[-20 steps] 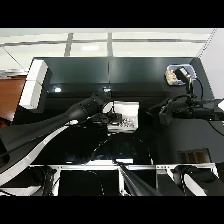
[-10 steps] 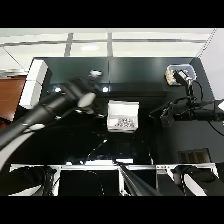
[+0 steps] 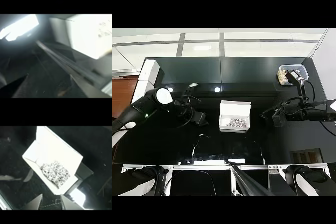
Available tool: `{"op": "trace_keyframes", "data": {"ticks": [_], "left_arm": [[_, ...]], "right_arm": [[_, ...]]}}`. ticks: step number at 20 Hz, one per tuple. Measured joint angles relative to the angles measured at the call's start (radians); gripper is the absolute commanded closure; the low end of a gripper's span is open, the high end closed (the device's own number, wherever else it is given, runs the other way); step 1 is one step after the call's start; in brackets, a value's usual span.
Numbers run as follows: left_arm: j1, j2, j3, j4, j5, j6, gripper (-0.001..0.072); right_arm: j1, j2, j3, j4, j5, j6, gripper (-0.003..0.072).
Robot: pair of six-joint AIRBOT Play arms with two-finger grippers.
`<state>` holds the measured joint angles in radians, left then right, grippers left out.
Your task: Fold the box and place the chain.
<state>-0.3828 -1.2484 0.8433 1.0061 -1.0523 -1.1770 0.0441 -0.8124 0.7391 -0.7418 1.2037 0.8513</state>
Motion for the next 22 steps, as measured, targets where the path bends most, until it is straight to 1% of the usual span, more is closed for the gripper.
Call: {"op": "trace_keyframes", "data": {"ticks": [1, 5, 7, 9, 11, 14, 18, 22], "left_arm": [[0.003, -0.003, -0.013, -0.045, 0.013, 0.163, -0.0008], [-0.015, -0.013, -0.036, -0.130, 0.051, 0.791, -0.0008], [-0.021, -0.028, -0.040, -0.177, 0.069, 1.027, -0.0008], [-0.016, -0.058, -0.041, -0.241, 0.089, 1.191, -0.0008], [-0.008, -0.091, -0.042, -0.286, 0.098, 1.296, -0.0008], [-0.003, -0.136, -0.042, -0.342, 0.103, 1.375, -0.0007], [-0.003, -0.170, -0.042, -0.406, 0.111, 1.414, -0.0007], [-0.014, -0.200, -0.042, -0.431, 0.117, 1.426, -0.0005]], "right_arm": [[0.000, 0.000, 0.000, 0.000, -0.002, 0.003, 0.0416], [0.000, 0.000, 0.000, 0.000, -0.022, 0.022, 0.0416], [0.000, 0.000, 0.000, 0.000, -0.029, 0.040, 0.0415], [0.000, 0.000, 0.000, 0.000, -0.035, 0.055, 0.0416], [0.000, 0.000, 0.000, 0.000, -0.037, 0.066, 0.0416], [0.000, 0.000, 0.000, 0.000, -0.040, 0.075, 0.0416], [0.000, 0.000, 0.000, 0.002, -0.041, 0.082, 0.0416], [0.000, 0.000, 0.000, 0.004, -0.042, 0.084, 0.0416]]}}
